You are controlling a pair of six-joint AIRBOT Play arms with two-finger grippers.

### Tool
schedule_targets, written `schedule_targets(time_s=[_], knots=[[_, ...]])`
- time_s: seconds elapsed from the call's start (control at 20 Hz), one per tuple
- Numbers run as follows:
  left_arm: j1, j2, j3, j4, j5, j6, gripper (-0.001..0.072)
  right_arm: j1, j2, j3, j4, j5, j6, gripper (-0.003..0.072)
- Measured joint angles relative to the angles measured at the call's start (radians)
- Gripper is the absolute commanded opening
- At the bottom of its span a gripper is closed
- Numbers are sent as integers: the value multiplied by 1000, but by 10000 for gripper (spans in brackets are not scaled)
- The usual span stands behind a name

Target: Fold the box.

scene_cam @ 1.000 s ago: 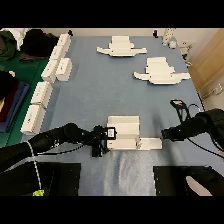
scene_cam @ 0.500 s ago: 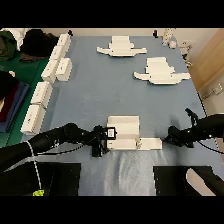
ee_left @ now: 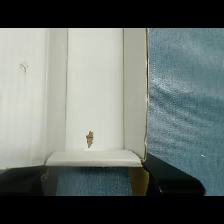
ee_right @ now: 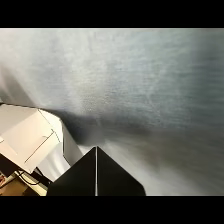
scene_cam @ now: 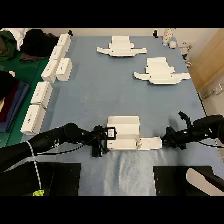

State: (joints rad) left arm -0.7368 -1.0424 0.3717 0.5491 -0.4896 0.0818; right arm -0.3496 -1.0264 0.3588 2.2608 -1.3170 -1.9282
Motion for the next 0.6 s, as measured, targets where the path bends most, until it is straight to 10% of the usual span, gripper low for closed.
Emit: schedule_targets(time_s=[0.5, 0.6], knots=[[0, 0, 0, 0, 0, 0, 260, 238, -6, 0, 94, 90, -10, 2], [0, 0, 0, 0, 0, 0, 259, 273, 10, 4, 118, 94, -10, 204]])
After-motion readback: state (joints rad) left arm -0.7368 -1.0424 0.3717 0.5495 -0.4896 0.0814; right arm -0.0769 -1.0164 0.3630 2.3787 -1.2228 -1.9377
